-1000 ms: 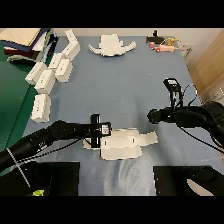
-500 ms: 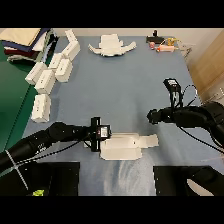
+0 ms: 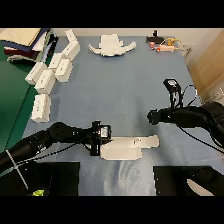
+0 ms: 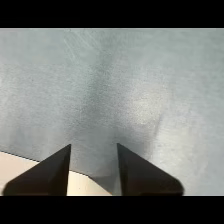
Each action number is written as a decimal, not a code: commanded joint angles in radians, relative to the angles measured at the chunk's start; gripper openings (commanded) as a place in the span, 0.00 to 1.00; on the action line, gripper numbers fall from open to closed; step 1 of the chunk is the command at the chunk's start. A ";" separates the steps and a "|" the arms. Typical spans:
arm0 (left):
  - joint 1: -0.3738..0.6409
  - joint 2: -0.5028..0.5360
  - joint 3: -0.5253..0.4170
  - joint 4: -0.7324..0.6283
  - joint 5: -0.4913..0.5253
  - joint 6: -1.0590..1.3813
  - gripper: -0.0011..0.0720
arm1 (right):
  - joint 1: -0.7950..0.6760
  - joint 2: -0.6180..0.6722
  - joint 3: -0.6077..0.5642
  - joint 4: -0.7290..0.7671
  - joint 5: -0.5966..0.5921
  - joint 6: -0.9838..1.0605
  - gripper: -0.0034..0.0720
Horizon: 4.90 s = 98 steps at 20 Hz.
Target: Fold the box.
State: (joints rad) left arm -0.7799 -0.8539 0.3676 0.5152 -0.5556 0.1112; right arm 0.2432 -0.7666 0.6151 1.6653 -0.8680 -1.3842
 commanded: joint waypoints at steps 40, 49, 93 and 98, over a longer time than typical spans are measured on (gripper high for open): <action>0.027 -0.052 0.069 0.001 -0.031 -0.085 0.03 | 0.414 0.119 -0.067 0.110 -0.330 -0.045 0.05; 0.026 -0.052 0.069 0.001 -0.030 -0.085 0.03 | 0.903 0.048 -0.193 -0.396 -0.097 -0.045 0.92; 0.026 -0.052 0.069 0.001 -0.030 -0.085 0.03 | 0.099 -0.211 -0.116 0.520 -0.050 -1.482 1.00; 0.026 -0.052 0.069 0.001 -0.030 -0.085 0.03 | 0.098 -0.242 -0.140 0.554 -0.052 -1.485 1.00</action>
State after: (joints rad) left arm -0.7536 -0.9054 0.4355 0.5163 -0.5861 0.0261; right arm 0.3470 -0.9886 0.4889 2.1742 -0.9077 -2.8296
